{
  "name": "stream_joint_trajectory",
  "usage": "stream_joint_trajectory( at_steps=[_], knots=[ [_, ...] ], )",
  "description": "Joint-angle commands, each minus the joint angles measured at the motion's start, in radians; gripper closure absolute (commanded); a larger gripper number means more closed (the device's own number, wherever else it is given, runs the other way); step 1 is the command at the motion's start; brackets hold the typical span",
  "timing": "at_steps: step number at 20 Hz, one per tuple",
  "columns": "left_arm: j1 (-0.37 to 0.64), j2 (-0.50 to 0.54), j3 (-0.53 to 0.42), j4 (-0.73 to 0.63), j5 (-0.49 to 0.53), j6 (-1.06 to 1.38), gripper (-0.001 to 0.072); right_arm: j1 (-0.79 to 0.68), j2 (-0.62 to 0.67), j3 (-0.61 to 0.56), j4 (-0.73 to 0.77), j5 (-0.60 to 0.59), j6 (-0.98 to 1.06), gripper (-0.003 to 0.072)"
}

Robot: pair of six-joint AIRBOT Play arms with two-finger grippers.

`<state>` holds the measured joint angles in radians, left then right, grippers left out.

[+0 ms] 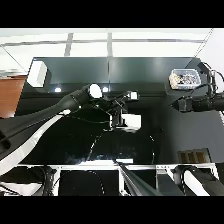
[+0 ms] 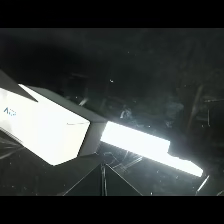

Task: Fold the box and place the chain.

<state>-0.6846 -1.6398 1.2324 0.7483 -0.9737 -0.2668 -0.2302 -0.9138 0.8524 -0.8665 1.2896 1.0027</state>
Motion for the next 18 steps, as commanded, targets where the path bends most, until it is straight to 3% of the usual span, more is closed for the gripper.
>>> stream_joint_trajectory(
  at_steps=[1,10,13,18],
  knots=[
    [-0.011,-0.012,0.009,0.005,-0.029,-0.008,0.0001,0.000,0.001,-0.013,0.000,-0.005,0.000,0.0675],
    [-0.047,-0.011,0.009,0.074,-0.026,-0.003,-0.0009,0.000,0.000,-0.021,0.000,-0.016,0.000,0.0675],
    [-0.088,-0.019,0.008,0.181,0.037,-0.002,-0.0008,0.000,0.000,-0.021,0.000,-0.017,0.000,0.0675],
    [-0.152,-0.043,0.009,0.193,0.131,-0.003,0.0000,0.000,0.000,-0.021,0.001,-0.019,0.000,0.0675]
  ],
)
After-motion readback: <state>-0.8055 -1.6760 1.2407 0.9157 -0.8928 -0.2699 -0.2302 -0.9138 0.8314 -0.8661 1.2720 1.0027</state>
